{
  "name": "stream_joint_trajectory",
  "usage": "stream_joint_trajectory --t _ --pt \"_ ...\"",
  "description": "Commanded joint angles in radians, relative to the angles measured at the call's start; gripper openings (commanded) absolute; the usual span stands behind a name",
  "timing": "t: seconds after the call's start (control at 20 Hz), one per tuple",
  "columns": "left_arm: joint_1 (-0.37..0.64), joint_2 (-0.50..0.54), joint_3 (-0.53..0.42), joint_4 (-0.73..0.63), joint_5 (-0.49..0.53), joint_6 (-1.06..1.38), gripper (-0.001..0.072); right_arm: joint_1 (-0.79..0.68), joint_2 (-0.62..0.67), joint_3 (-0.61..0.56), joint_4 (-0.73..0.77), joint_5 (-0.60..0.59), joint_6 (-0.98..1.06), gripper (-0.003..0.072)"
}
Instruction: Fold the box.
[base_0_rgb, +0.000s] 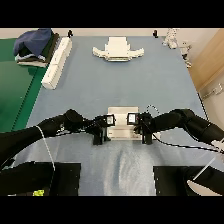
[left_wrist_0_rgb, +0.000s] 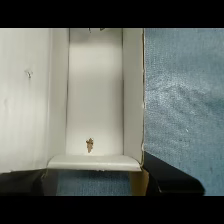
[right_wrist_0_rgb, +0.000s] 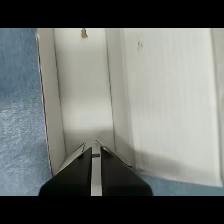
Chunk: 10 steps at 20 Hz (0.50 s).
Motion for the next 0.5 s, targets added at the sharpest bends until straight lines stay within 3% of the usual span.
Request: stream_joint_trajectory --t 0.0,0.05,0.1,0.25,0.3,0.35,0.4,0.45 --pt "0.0 0.0 0.001 0.0 0.0 0.0 0.0418 0.001 -0.014 0.0 0.044 0.001 -0.027 0.0283" --pt "0.0 0.0 0.001 0.0 0.0 0.0 0.0418 0.001 -0.014 0.0 0.044 0.0 -0.027 0.0529" --pt "0.0 0.0 0.001 0.0 0.0 0.0 0.0418 0.001 -0.014 0.0 0.044 0.0 -0.027 0.0608" --pt "0.001 0.0 0.001 0.0 0.0 0.0 0.0418 0.001 -0.013 0.0 0.042 0.0 -0.026 0.0606" --pt "0.0 0.0 0.001 0.0 0.0 0.0 0.0418 0.001 -0.011 0.0 0.039 -0.003 -0.019 0.0582" --pt "0.0 0.0 0.001 0.0 0.0 0.0 0.0418 0.001 -0.007 0.002 0.024 -0.011 0.024 0.0462" --pt "0.0 0.0 0.001 0.0 0.0 0.0 0.0418 0.001 0.005 0.006 -0.01 -0.031 0.121 0.0231" --pt "0.0 0.0 0.001 0.0 0.0 0.0 0.0418 0.001 0.018 0.014 -0.068 -0.051 0.25 0.0143"
